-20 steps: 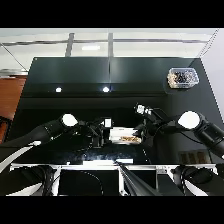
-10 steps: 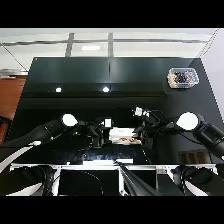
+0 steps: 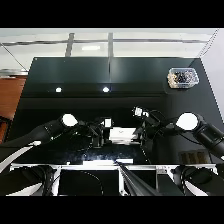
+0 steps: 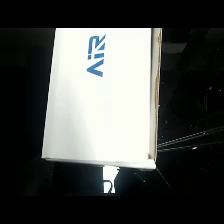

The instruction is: Fold the box and place the chain.

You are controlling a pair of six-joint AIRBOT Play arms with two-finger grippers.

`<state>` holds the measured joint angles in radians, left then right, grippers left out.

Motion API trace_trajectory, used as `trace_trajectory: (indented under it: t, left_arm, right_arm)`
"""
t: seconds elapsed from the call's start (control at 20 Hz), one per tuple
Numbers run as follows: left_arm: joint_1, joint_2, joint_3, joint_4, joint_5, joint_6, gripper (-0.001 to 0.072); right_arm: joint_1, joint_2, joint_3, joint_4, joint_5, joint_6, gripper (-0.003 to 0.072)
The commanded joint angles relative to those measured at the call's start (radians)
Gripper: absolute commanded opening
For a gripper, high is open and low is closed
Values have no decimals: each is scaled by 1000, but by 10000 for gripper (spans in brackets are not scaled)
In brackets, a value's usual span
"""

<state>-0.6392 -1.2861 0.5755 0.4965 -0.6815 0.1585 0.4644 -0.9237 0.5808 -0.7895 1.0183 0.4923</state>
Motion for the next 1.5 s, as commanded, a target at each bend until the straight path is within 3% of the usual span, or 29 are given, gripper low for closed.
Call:
trace_trajectory:
  t: [0.0,0.6,0.95,1.0,1.05,1.1,1.2,1.45]
  left_arm:
    - [0,-1,-1,0,0,2,348]
    - [0,-1,-1,0,0,2,349]
    - [0,-1,-1,0,0,2,349]
    - [0,-1,-1,0,0,2,349]
    - [0,-1,-1,0,0,2,349]
    - [0,-1,-1,0,0,2,349]
    - [0,-1,-1,0,0,2,349]
    - [0,-1,-1,0,0,2,349]
  right_arm:
    - [1,0,1,-1,-2,6,274]
    - [0,-2,-24,5,-4,83,274]
    - [-69,3,53,14,182,309,268]
    - [-92,3,55,37,211,350,189]
    - [-117,3,54,69,238,409,46]
    - [-136,3,50,94,254,487,13]
    - [-147,3,16,167,237,591,12]
    - [-145,1,-138,468,40,648,12]
